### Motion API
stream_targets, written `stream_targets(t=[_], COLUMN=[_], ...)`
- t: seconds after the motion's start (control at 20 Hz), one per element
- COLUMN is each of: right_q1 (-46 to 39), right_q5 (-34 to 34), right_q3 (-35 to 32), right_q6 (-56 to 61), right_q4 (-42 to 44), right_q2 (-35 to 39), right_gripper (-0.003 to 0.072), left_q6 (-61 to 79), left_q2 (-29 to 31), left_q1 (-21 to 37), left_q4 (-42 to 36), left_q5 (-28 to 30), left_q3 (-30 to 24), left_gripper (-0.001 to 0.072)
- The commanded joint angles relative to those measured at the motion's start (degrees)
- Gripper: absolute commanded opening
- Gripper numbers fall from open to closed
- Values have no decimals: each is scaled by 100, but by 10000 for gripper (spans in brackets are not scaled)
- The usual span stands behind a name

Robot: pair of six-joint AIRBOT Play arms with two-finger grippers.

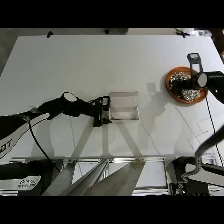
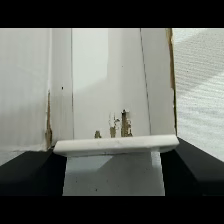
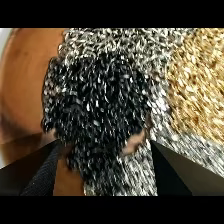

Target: Fold the box and place the chain.

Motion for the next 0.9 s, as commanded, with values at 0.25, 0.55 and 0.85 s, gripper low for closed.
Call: stream_targets(t=[0.25,0.55,0.85], right_q1=[-61,-61,-61], right_q5=[-415,-90,354], right_q3=[105,105,105], right_q6=[-125,-144,-223], right_q4=[575,570,568], right_q2=[-782,-444,857], right_gripper=[444,13,13], left_q6=[2,2,2], left_q2=[-4,-4,-4], left_q1=[-2,-2,-2], left_q4=[0,-2,0], left_q5=[2,0,0], left_q3=[0,0,0], left_gripper=[271,271,271])
